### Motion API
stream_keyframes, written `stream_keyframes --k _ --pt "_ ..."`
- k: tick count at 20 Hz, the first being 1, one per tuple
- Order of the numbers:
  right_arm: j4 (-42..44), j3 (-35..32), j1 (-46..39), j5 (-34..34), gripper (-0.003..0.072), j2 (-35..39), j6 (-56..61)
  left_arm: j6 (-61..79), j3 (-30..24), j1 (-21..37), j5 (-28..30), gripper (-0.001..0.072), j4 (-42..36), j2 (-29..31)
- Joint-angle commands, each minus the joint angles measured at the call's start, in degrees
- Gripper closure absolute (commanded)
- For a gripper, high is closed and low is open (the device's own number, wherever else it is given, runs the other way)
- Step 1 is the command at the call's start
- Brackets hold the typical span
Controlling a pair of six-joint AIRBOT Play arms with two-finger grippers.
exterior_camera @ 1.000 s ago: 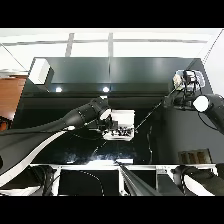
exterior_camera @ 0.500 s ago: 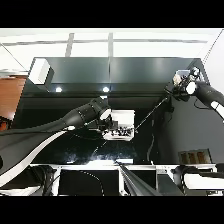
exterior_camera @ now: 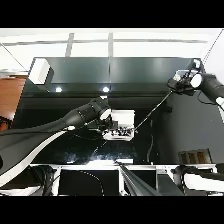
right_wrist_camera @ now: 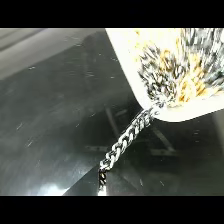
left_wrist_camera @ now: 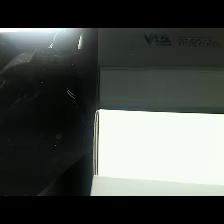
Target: Fold the box and place the chain.
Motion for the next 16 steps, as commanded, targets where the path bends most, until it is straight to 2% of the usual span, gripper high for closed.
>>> stream_keyframes --k 1,3,6,8,11,13,16 --pt "1.44 0.37 1.40 9.38 0.0646 11.37 -13.86 0.02 0.00 0.04 0.07 0.0680 0.04 -0.02" --pt "5.01 0.37 2.27 13.64 0.0646 20.85 -16.15 0.02 0.00 0.04 0.07 0.0680 0.02 -0.02" --pt "15.28 0.37 4.26 24.85 0.0646 33.99 -17.66 0.00 0.00 0.04 0.02 0.0680 0.02 -0.02" --pt "19.47 0.37 7.23 30.16 0.0646 39.32 -18.64 0.00 0.00 0.04 0.02 0.0680 0.02 -0.02" --pt "24.22 0.33 13.66 35.58 0.0646 41.16 -18.86 0.02 0.00 0.04 0.04 0.0680 0.00 -0.02" --pt "25.66 -0.39 18.67 34.51 0.0646 41.07 -18.82 0.02 0.00 0.04 0.04 0.0680 0.02 -0.02" --pt "27.63 -3.50 25.14 29.42 0.0646 40.92 -18.10 0.02 0.00 0.04 -0.07 0.0680 0.00 -0.02"
